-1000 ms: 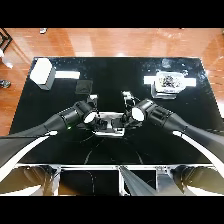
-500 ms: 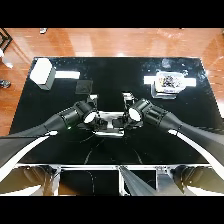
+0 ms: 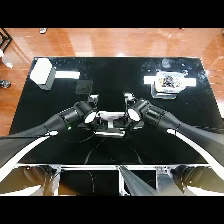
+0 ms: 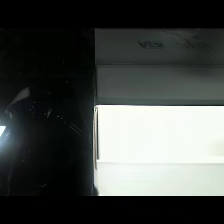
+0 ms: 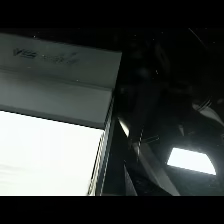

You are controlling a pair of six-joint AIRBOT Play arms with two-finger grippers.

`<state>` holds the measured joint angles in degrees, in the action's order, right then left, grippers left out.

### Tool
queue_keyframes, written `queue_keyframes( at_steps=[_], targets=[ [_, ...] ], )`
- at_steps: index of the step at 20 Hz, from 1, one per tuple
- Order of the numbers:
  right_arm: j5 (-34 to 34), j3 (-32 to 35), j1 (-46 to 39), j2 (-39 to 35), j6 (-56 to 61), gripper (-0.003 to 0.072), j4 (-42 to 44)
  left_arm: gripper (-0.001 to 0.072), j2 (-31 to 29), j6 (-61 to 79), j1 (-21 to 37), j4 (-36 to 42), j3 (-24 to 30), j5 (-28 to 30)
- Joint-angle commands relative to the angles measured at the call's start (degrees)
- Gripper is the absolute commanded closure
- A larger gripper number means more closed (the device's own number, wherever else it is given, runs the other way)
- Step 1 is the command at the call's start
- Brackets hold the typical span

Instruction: Fold the box and place the chain.

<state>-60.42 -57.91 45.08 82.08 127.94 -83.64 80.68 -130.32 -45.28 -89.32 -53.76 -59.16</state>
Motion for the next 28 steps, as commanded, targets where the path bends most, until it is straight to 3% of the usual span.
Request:
queue_keyframes(
  at_steps=[1,8,13,28],
  targets=[
    [-0.2,-0.1,0.0,0.0,0.9,0.0380,0.0,0.0683,0.0,0.0,0.0,0.0,0.0,0.2],
    [-2.5,-3.5,0.0,1.7,1.4,0.0430,0.2,0.0683,0.0,0.0,0.0,0.0,0.0,0.1],
    [-7.9,-6.9,0.1,5.0,2.0,0.0451,0.1,0.0683,0.0,0.0,0.0,0.0,0.0,0.0],
    [-7.2,-7.0,0.1,5.9,2.9,0.0459,-0.9,0.0683,0.0,0.0,0.0,0.1,0.0,0.0]
  ],
)
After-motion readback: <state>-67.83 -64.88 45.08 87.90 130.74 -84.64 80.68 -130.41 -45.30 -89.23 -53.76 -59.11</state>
